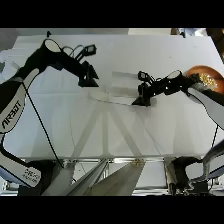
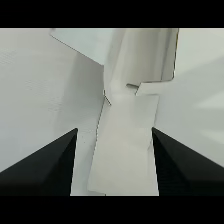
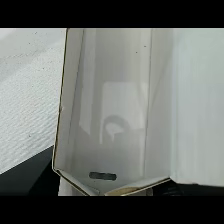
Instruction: Fold the box and place the chain.
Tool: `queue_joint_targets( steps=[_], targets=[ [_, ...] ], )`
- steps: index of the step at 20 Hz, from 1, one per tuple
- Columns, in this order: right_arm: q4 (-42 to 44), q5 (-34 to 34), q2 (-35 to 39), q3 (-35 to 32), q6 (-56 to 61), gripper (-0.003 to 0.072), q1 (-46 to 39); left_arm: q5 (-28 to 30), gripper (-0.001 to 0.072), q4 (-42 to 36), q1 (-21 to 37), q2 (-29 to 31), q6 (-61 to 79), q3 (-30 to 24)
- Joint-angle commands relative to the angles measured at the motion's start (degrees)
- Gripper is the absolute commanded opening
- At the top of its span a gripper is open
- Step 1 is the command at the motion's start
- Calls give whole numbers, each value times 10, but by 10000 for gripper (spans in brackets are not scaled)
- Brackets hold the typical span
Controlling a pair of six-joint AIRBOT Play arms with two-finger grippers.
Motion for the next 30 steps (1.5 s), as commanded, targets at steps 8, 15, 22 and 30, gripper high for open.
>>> queue_joint_targets(
  steps=[8, 15, 22, 30],
  targets=[
    [0, 0, 0, 1, 0, 112, 0, 109, 580, -18, -52, 0, 115, -66],
    [0, 0, 0, 1, 0, 112, 0, 83, 557, 20, -74, -16, 114, -67],
    [0, 0, 0, 1, 0, 112, 0, 54, 382, -7, -78, -19, 186, -67],
    [0, 0, 0, 1, 0, 112, 0, 108, 212, -49, -78, -20, 194, -67]
  ],
)
